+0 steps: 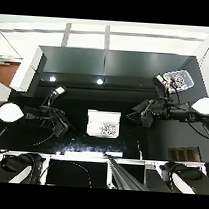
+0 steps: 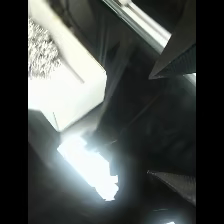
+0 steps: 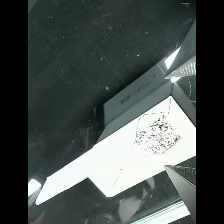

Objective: Fold the box and place the chain.

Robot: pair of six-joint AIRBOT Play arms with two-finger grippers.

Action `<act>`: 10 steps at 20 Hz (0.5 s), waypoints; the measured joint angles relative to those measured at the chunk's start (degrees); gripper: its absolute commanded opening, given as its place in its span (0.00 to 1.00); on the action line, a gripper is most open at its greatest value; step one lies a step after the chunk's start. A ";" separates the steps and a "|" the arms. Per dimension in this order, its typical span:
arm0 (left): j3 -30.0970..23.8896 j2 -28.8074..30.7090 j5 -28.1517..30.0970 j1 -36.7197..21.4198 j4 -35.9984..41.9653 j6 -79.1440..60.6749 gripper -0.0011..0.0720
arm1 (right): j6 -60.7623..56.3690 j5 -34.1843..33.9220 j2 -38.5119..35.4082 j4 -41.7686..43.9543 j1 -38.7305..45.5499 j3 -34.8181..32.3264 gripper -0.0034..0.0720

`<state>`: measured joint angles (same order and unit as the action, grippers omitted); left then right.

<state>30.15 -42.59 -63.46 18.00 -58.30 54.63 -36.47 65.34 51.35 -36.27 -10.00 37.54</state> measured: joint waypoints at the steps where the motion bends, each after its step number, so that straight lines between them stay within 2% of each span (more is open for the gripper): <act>1: -1.38 -0.57 1.86 -0.90 1.99 -7.34 0.98 | 0.00 -0.04 0.00 -0.11 0.00 0.00 0.85; 4: -3.52 -3.32 6.21 -2.25 5.86 -28.79 0.97 | 0.00 -0.20 0.00 -0.26 0.00 0.00 0.85; 6: -4.13 -5.60 8.33 -2.60 7.54 -39.89 0.91 | -0.26 -0.20 0.00 -0.33 0.00 0.00 0.85; 8: -4.42 -7.78 9.09 -2.73 8.79 -47.78 0.86 | -0.83 -0.20 0.00 -0.33 0.00 0.00 0.86; 10: -4.59 -10.01 9.73 -2.29 11.19 -54.27 0.88 | -1.29 -0.20 0.00 -0.33 0.00 0.00 0.86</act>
<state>25.56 -52.60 -53.74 15.70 -47.11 0.36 -37.76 65.14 51.35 -36.60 -10.00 37.54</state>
